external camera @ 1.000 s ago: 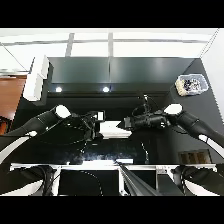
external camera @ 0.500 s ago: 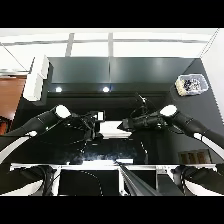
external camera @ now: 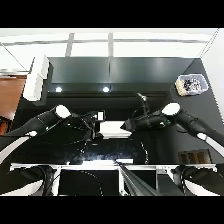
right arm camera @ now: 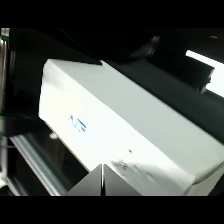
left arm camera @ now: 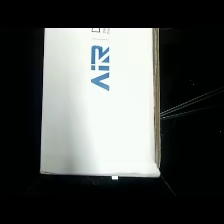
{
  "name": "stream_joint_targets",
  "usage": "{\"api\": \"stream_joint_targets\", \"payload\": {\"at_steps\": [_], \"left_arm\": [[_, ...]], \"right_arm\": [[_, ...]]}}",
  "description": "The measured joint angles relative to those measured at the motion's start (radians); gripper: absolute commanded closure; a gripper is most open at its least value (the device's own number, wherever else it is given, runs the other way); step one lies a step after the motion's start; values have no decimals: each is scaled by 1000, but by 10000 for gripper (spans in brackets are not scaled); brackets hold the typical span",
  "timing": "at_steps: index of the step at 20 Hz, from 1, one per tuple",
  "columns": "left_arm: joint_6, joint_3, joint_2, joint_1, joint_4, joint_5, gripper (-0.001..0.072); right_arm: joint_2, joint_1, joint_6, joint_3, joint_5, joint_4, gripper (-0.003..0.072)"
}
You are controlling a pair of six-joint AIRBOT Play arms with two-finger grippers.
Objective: Fold the box and place the chain.
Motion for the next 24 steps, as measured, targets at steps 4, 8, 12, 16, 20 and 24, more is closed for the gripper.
{"api": "stream_joint_targets", "payload": {"at_steps": [4,8,12,16,20,24], "left_arm": [[-22,0,12,0,8,-25,-11],[-77,-1,64,0,39,-54,-7],[-182,5,172,0,88,-90,-7],[-321,45,237,-38,104,-137,-1],[-394,100,194,-105,92,-79,-1],[-431,145,104,-129,18,-37,-1]], "right_arm": [[133,-163,-7,39,183,13,669],[246,-354,0,51,296,3,669],[291,-492,5,55,346,4,669],[303,-552,6,56,357,3,668],[307,-569,7,56,356,4,668],[307,-573,7,56,359,3,668]]}}
